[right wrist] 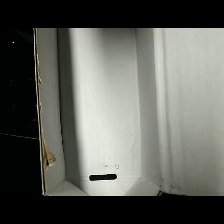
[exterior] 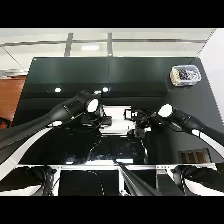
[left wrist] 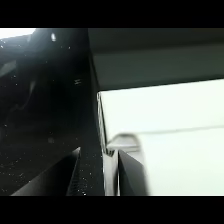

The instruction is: Fold the box and place the chain.

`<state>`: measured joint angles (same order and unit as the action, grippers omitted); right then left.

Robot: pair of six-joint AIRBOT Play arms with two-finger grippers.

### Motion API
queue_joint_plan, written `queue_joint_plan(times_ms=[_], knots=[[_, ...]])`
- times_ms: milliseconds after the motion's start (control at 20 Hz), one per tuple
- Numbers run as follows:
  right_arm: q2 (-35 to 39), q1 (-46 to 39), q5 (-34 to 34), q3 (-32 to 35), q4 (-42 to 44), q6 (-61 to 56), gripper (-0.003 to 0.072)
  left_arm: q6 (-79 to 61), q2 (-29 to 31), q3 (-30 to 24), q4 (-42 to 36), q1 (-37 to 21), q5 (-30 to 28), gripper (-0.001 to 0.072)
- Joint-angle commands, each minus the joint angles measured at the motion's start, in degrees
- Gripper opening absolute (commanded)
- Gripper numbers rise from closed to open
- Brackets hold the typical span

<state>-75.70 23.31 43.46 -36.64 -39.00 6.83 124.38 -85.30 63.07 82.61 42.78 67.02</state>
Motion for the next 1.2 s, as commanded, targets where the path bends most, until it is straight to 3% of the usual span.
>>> queue_joint_plan(times_ms=[0, 650, 800, 1000, 1050, 1150], knots=[[0.00, 0.02, 0.07, 0.00, 0.00, 0.00, 0.0234, 2.27, -0.98, 1.46, 1.97, 0.79, 1.22, 0.0273], [0.00, 0.02, 0.50, 0.00, 0.02, 0.00, 0.0234, 4.63, -4.61, 3.52, 0.74, 2.27, 0.70, 0.0271], [0.00, 0.02, 0.52, 0.00, 0.00, 0.00, 0.0234, 4.44, -4.61, 4.22, 0.85, 2.23, 0.61, 0.0024], [0.00, 0.02, 0.61, 0.00, 0.00, 0.00, 0.0233, 4.44, -4.63, 4.22, 0.68, 2.23, 1.09, 0.0024], [0.00, 0.02, 0.92, 0.00, 0.00, 0.00, 0.0234, 4.44, -4.63, 4.24, 0.57, 2.23, 0.98, 0.0037], [0.00, 0.02, 1.36, 0.00, 0.00, 0.00, 0.0234, 4.44, -4.63, 4.24, 0.66, 2.23, 1.05, 0.0372]])
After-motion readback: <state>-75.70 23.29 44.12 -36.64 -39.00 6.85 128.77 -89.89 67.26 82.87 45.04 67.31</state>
